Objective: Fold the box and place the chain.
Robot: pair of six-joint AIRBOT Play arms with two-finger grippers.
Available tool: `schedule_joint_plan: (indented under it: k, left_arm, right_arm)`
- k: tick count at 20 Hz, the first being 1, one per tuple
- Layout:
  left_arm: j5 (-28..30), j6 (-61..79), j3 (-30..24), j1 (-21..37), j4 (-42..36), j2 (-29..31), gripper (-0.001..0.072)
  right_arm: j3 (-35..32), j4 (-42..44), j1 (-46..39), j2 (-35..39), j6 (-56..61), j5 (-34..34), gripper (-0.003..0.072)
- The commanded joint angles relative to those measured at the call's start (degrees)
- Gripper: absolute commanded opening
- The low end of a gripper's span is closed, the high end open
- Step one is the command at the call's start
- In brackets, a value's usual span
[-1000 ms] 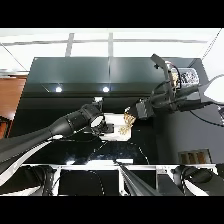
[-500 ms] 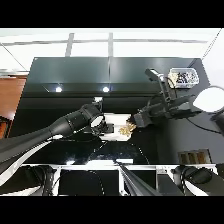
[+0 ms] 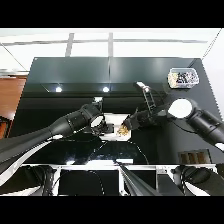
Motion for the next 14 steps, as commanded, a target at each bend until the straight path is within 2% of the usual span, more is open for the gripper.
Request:
schedule_joint_plan:
  k: [1, 2, 3, 4, 7, 9, 11, 14]
  left_arm:
    - [0.02, -0.02, -0.02, 0.02, 0.0, -0.02, 0.0025]
    - [0.02, -0.02, 0.0, 0.02, 0.0, -0.02, 0.0025]
    - [-0.02, 0.0, -0.02, 0.02, 0.0, -0.02, 0.0025]
    - [-0.04, 0.0, 0.0, 0.02, 0.0, -0.02, 0.0025]
    - [-0.17, 0.0, -0.02, 0.02, -0.26, -0.02, 0.0025]
    - [-0.2, -0.02, -0.02, 0.02, -0.26, -0.02, 0.0025]
    - [0.2, -0.22, -0.02, 0.04, -1.77, -0.04, 0.0025]
    - [0.61, -0.15, -0.02, 0.04, -1.18, -0.04, 0.0025]
  right_arm:
    - [-2.27, -0.17, 2.1, -3.04, -2.54, -4.15, 0.0017]
    - [-2.25, -1.4, 2.64, -3.82, -2.91, -4.13, 0.0038]
    - [-2.25, -2.05, 2.51, -4.04, -2.89, -3.5, 0.0234]
    - [-1.92, -3.17, 1.44, -3.87, -2.89, -1.79, 0.0376]
    - [0.61, -8.68, -5.42, -1.03, -2.69, 7.34, 0.0375]
    - [1.27, -14.82, -11.69, 4.22, -2.64, 11.13, 0.0375]
    - [1.25, -21.07, -17.44, 9.88, -1.27, 11.98, 0.0375]
    - [1.25, -20.52, -23.52, 14.19, -0.79, 11.41, 0.0376]
